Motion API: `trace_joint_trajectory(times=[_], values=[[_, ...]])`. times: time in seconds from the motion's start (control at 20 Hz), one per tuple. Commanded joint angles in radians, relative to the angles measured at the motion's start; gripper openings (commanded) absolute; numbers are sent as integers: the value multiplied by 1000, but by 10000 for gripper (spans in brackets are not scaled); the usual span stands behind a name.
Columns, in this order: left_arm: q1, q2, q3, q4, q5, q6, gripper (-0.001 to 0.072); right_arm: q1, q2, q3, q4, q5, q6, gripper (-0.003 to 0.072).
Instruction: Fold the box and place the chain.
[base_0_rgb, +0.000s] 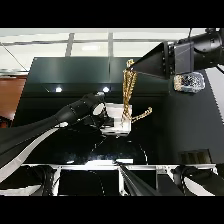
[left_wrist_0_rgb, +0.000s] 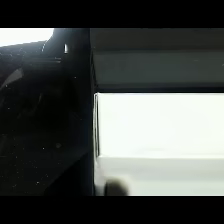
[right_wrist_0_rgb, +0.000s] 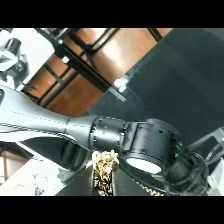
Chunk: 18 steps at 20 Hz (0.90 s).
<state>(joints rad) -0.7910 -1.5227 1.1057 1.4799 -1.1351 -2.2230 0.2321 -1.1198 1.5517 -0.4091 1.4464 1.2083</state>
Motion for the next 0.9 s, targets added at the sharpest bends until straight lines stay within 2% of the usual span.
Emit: trace_joint_trajectory(times=[0.0,0.15,0.35,0.45,0.65,0.85], values=[[0,-1,0,0,0,0,29,0,0,-1,-80,10,29,8],[0,-1,0,0,0,0,29,1,0,-40,-105,30,38,8],[0,-1,0,0,0,0,29,1,0,-234,-157,24,37,9],[0,-1,0,0,0,0,29,8,0,-353,-157,-58,37,8],[0,-1,0,0,0,0,29,90,-4,-571,-145,-313,37,9],[0,-1,0,0,0,0,29,146,-24,-685,-155,-436,37,15]])
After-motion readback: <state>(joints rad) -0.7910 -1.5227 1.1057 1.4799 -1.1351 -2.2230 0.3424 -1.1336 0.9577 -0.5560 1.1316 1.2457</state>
